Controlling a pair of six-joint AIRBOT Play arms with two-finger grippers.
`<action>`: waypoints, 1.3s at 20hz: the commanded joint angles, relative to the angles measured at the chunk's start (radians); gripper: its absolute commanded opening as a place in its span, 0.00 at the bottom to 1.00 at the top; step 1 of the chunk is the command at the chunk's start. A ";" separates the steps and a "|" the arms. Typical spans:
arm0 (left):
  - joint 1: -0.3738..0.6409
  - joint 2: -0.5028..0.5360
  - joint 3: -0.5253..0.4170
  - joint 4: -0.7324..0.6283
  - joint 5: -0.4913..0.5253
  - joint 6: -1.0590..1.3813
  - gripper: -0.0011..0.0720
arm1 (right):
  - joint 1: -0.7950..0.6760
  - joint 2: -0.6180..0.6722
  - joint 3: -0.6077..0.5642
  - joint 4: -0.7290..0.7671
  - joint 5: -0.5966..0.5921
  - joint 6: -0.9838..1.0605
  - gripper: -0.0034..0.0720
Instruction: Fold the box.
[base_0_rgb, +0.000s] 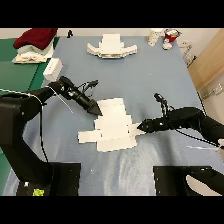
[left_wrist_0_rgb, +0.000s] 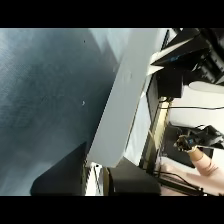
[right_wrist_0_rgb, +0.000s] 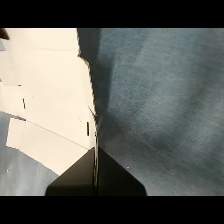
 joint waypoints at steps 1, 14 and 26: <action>-0.020 -0.002 0.003 0.021 -0.001 0.021 0.22 | 0.001 -0.001 -0.001 0.001 0.000 0.004 0.05; -0.032 -0.002 0.004 -0.027 0.042 0.040 0.22 | 0.001 -0.001 -0.001 0.000 -0.001 0.004 0.05; -0.032 0.017 0.005 -0.045 0.018 0.260 0.03 | 0.000 0.000 0.045 -0.180 0.010 0.023 0.36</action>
